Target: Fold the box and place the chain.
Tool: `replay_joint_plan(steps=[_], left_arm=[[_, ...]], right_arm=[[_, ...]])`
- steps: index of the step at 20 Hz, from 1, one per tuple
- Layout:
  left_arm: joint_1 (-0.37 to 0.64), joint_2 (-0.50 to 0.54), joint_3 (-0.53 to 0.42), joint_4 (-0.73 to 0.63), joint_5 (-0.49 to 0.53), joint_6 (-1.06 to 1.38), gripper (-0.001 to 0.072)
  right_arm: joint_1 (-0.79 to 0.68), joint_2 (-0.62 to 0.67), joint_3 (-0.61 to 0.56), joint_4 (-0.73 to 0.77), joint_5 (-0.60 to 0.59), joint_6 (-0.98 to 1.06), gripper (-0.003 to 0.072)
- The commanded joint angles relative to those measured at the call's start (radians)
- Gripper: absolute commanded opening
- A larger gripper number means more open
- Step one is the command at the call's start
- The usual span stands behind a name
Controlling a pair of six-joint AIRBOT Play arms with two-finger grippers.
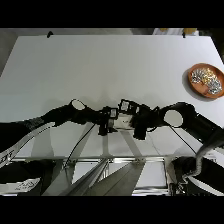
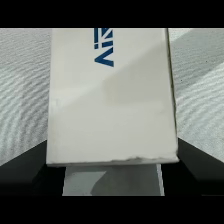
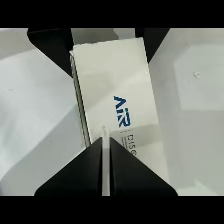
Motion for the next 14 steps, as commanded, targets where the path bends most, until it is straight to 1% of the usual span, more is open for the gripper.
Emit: replay_joint_plan(steps=[1, 8, 14], left_arm=[[0.001, 0.000, 0.001, -0.001, 0.002, -0.001, 0.0210], [0.001, 0.000, 0.001, -0.001, 0.002, -0.001, 0.0210], [0.001, 0.000, 0.001, -0.001, 0.002, -0.001, 0.0210]], right_arm=[[0.001, -0.012, 0.001, 0.021, 0.002, -0.005, 0.0034], [0.001, -0.101, 0.001, 0.022, 0.017, -0.005, 0.0034], [0.001, -0.105, 0.001, 0.021, 0.029, -0.005, 0.0033]])
